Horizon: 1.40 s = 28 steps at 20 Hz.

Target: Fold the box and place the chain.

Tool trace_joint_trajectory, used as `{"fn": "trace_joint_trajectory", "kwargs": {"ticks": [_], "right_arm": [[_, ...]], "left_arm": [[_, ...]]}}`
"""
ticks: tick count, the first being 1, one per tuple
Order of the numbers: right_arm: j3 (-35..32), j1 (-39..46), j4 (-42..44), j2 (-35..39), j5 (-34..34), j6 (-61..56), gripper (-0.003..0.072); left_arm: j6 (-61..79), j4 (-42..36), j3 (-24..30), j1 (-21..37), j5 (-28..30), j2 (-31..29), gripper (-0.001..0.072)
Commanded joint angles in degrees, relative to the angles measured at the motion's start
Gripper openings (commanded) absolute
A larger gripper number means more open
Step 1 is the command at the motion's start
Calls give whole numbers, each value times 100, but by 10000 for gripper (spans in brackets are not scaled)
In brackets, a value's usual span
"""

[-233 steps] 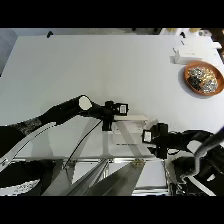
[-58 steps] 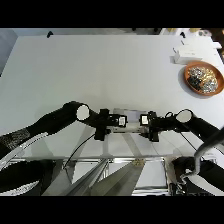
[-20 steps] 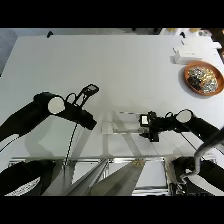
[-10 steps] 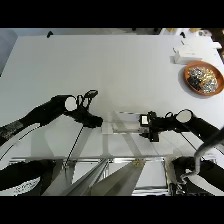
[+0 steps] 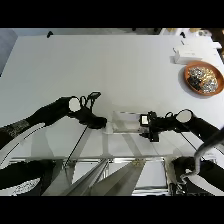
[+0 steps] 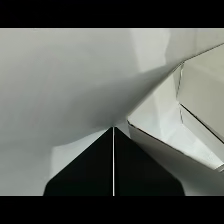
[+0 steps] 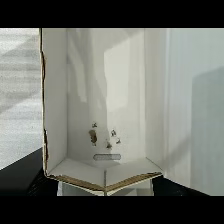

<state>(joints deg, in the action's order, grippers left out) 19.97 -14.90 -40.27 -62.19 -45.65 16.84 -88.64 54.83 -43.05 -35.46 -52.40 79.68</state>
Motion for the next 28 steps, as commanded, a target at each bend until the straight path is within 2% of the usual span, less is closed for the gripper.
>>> {"fn": "trace_joint_trajectory", "kwargs": {"ticks": [1,8,16,24,28], "right_arm": [[0,2,2,4,-2,-2,406],[0,2,2,4,-2,-2,406],[0,2,2,4,-2,-2,406],[0,2,2,4,-2,-2,406],[0,2,2,4,-2,-2,406]], "left_arm": [[267,-284,0,-85,-7,-4,7],[470,-619,0,-179,315,-623,7],[511,-645,0,-466,562,-643,11],[509,-699,0,-514,636,-817,14],[511,-765,0,-654,636,-800,143]]}}
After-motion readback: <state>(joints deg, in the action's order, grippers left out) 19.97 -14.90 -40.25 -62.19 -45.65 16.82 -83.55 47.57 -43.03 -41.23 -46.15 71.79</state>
